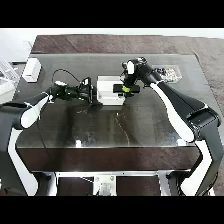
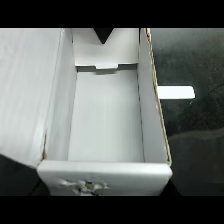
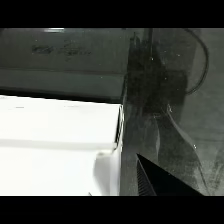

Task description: Fold the box and place the chain.

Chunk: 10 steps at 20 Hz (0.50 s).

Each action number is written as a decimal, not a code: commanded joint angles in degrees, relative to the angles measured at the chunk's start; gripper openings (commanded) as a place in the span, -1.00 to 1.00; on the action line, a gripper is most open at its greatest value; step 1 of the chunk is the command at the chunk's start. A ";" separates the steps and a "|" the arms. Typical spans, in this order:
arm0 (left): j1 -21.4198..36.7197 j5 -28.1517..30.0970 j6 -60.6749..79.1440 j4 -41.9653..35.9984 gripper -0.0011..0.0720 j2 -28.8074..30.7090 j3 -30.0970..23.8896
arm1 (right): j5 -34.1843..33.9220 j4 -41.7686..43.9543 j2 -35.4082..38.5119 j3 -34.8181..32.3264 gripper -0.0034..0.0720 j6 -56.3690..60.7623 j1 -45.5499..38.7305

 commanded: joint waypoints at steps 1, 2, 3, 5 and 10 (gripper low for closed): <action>0.04 0.35 0.02 -0.09 -0.34 0.02 0.00 | 1.29 0.11 -0.90 0.04 0.07 -0.50 0.09; 0.04 0.33 0.00 -0.09 -0.34 0.02 0.00 | 1.99 0.11 -1.27 0.04 0.07 -0.50 0.09; 0.04 0.28 0.00 -0.09 -0.34 0.02 0.00 | 2.19 0.09 -1.51 0.04 0.07 -0.50 0.09; 0.04 0.28 0.00 -0.09 -0.34 0.02 0.00 | 1.77 0.11 -1.66 0.07 0.07 -0.50 0.15; 0.04 0.13 0.00 -0.09 -0.34 0.02 0.00 | -0.02 0.11 -2.19 0.28 -0.60 -1.62 0.85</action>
